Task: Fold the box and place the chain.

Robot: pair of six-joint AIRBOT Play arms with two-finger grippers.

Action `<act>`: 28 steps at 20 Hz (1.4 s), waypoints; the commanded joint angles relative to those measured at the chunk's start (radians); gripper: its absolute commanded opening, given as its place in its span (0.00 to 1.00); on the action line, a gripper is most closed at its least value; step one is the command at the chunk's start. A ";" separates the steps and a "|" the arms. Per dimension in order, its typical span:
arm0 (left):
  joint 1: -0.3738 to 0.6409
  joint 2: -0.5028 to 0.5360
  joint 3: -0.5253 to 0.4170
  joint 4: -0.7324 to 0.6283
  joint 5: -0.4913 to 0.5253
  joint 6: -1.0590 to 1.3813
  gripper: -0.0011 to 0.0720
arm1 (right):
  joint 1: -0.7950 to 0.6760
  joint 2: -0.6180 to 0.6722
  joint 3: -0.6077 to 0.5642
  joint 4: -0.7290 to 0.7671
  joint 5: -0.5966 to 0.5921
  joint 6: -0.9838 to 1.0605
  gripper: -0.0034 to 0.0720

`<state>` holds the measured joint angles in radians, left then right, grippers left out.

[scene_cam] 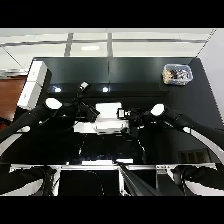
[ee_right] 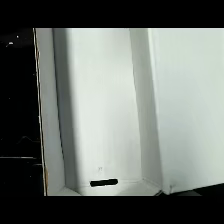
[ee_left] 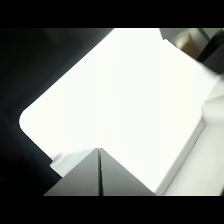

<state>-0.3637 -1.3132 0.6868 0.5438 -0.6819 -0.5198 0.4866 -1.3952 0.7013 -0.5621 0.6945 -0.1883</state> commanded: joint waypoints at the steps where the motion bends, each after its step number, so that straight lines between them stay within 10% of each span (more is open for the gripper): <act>1: 0.005 -0.057 0.001 0.031 -0.047 -0.004 0.05 | 0.000 -0.001 0.000 0.000 0.000 0.001 0.45; 7: 0.139 0.137 0.055 0.159 -0.198 -0.012 0.05 | 0.000 -0.001 0.000 0.000 0.000 0.001 0.45; 13: 0.283 0.235 -0.156 0.159 -0.360 0.395 0.06 | 0.000 -0.001 0.000 0.000 0.000 0.001 0.45; 14: 0.274 0.235 -0.167 0.159 -0.375 0.534 0.30 | 0.000 -0.001 0.000 0.000 0.000 0.001 0.45; 15: 0.259 0.235 -0.171 0.159 -0.365 0.653 0.82 | 0.000 -0.001 0.000 0.000 0.000 0.001 0.46; 16: 0.238 0.234 -0.170 0.159 -0.323 0.679 0.98 | 0.000 -0.001 0.000 0.000 0.000 0.001 0.46; 21: 0.098 0.223 -0.159 0.227 -0.121 0.711 0.94 | 0.000 -0.001 0.000 0.000 0.000 0.001 0.46; 28: 0.017 0.122 -0.109 0.188 -0.143 0.710 0.48 | 0.000 -0.001 0.000 0.000 0.000 0.001 0.46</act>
<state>-0.3233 -1.1645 0.5621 0.7341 -0.8207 0.1783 0.4866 -1.3952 0.7013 -0.5621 0.6941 -0.1871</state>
